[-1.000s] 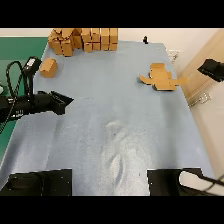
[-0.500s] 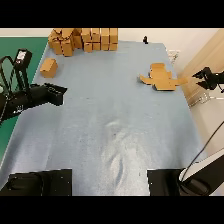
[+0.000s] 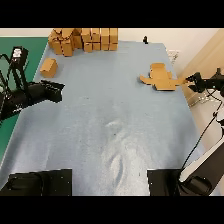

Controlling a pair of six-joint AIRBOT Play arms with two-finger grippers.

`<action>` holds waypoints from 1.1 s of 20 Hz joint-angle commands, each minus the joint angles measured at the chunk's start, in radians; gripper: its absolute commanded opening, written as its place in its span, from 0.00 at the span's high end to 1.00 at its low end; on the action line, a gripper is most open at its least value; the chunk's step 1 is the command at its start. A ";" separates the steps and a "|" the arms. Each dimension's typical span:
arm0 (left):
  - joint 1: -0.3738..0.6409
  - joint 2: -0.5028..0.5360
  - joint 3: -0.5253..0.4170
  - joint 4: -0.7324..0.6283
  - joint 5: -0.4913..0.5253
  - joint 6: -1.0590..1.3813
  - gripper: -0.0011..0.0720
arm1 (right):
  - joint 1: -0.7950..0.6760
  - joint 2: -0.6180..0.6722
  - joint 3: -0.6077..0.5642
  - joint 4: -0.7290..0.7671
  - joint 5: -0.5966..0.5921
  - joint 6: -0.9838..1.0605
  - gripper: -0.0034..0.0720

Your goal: Fold the box.

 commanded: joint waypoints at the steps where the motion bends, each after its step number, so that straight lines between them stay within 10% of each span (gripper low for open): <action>1: 0.001 0.000 0.000 -0.001 -0.001 0.000 0.96 | 0.037 -0.036 0.004 0.060 0.032 -0.099 0.19; 8: 0.001 -0.003 0.000 -0.001 0.017 -0.001 0.96 | 0.086 -0.041 0.004 0.053 0.080 -0.120 0.35; 10: 0.001 -0.003 0.000 -0.001 0.021 -0.001 0.96 | 0.087 -0.040 0.004 0.054 0.080 -0.119 0.55; 12: 0.001 -0.004 0.000 -0.002 0.039 -0.027 0.96 | 0.087 -0.032 0.004 0.053 0.048 -0.133 0.94; 22: 0.002 -0.009 0.000 0.007 0.081 -0.024 0.96 | 0.195 0.288 -0.056 0.096 -0.371 -0.222 0.95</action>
